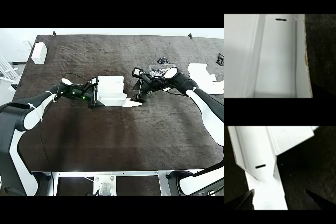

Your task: Fold the box and place the chain.

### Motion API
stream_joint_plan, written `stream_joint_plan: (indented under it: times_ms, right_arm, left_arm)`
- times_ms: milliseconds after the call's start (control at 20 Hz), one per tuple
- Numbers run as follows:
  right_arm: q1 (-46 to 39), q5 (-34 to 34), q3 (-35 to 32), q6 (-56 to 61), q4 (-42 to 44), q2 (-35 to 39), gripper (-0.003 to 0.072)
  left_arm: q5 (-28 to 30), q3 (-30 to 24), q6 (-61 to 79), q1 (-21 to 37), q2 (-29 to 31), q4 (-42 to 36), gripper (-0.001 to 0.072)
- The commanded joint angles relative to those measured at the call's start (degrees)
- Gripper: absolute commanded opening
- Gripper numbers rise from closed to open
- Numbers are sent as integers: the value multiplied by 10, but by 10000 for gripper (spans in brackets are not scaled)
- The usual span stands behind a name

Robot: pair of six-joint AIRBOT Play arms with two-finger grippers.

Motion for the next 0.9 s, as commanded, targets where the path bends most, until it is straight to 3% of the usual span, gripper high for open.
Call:
stream_joint_plan:
  times_ms: [0, 250, 400, 450, 500, 550, 750, 850]
  right_arm:
    - [12, -11, -5, -51, 25, -8, 720]
    - [32, -11, -5, -66, 33, -35, 719]
    - [33, -12, -5, -66, 33, -37, 671]
    - [33, -12, -5, -67, 33, -37, 629]
    - [33, -12, -5, -67, 33, -37, 447]
    - [33, -12, -5, -68, 34, -37, 393]
    - [43, -11, -5, -82, 44, -37, 344]
    - [51, -11, -5, -92, 53, -37, 259]
  left_arm:
    - [4, 0, 0, 0, 0, 0, 407]
    - [4, 0, 0, 0, 0, 0, 407]
    - [4, 0, 0, 0, 0, 0, 407]
    - [4, 0, 0, 0, 0, 0, 407]
    - [4, 0, 0, 0, 0, 0, 407]
    - [4, 0, 0, 0, 0, 0, 407]
    - [4, 0, 0, 0, 0, 0, 407]
    - [4, 0, 0, 0, 0, 0, 407]
